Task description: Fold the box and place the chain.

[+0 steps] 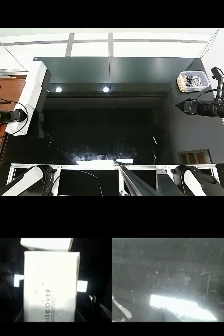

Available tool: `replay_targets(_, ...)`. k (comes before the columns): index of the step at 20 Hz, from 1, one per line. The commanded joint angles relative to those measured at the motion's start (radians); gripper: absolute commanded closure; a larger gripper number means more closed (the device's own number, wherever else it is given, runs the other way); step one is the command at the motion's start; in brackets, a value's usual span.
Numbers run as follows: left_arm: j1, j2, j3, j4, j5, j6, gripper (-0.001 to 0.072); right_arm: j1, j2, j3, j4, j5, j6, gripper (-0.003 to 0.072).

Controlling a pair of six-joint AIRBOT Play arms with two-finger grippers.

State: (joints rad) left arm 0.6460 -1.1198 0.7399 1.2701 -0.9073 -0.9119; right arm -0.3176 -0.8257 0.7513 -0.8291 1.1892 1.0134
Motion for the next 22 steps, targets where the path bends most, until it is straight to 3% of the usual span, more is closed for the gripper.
replay_targets(1, 0.002, -0.064, 0.017, -0.039, 0.073, 0.053, 0.0356, 0.000, -0.001, 0.000, -0.002, -0.040, 0.000, 0.0681)
replay_targets(3, -0.002, -0.078, 0.026, -0.018, 0.091, 0.053, 0.0277, 0.000, -0.001, 0.000, -0.002, -0.032, 0.000, 0.0681)
replay_targets(4, -0.009, -0.078, 0.034, -0.019, 0.100, 0.053, 0.0193, 0.000, -0.001, 0.000, -0.002, -0.027, 0.000, 0.0681)
replay_targets(5, -0.018, -0.077, 0.048, -0.014, 0.096, 0.052, 0.0033, 0.000, -0.001, 0.000, -0.002, -0.024, 0.000, 0.0682)
replay_targets(6, -0.026, -0.075, 0.071, 0.000, 0.077, 0.052, -0.0003, 0.000, -0.001, 0.000, -0.002, -0.022, 0.000, 0.0681)
replay_targets(9, -0.055, -0.047, 0.191, 0.057, -0.051, 0.048, -0.0002, 0.000, 0.000, 0.006, 0.009, 0.024, -0.011, 0.0681)
replay_targets(12, -0.090, -0.001, 0.325, 0.053, -0.145, 0.024, 0.0001, 0.000, 0.012, 0.050, 0.018, 0.171, -0.052, 0.0682)
replay_targets(13, -0.106, 0.014, 0.357, 0.031, -0.168, -0.027, 0.0025, 0.000, 0.017, 0.067, 0.039, 0.183, -0.052, 0.0681)
replay_targets(14, -0.126, 0.034, 0.381, 0.001, -0.183, -0.093, 0.0194, 0.000, 0.023, 0.083, 0.084, 0.183, -0.053, 0.0682)
replay_targets(15, -0.149, 0.056, 0.391, -0.032, -0.198, -0.171, 0.0532, 0.000, 0.030, 0.097, 0.131, 0.182, -0.053, 0.0681)
replay_targets(16, -0.175, 0.081, 0.391, -0.077, -0.214, -0.202, 0.0686, 0.001, 0.045, 0.108, 0.175, 0.182, -0.056, 0.0682)
replay_targets(19, -0.315, 0.182, 0.346, -0.177, -0.231, -0.223, 0.0688, 0.029, 0.146, 0.108, 0.131, 0.168, -0.064, 0.0682)
replay_targets(22, -0.536, 0.382, 0.160, -0.179, -0.085, -0.264, 0.0687, 0.082, 0.251, 0.034, -0.006, -0.005, -0.059, 0.0682)
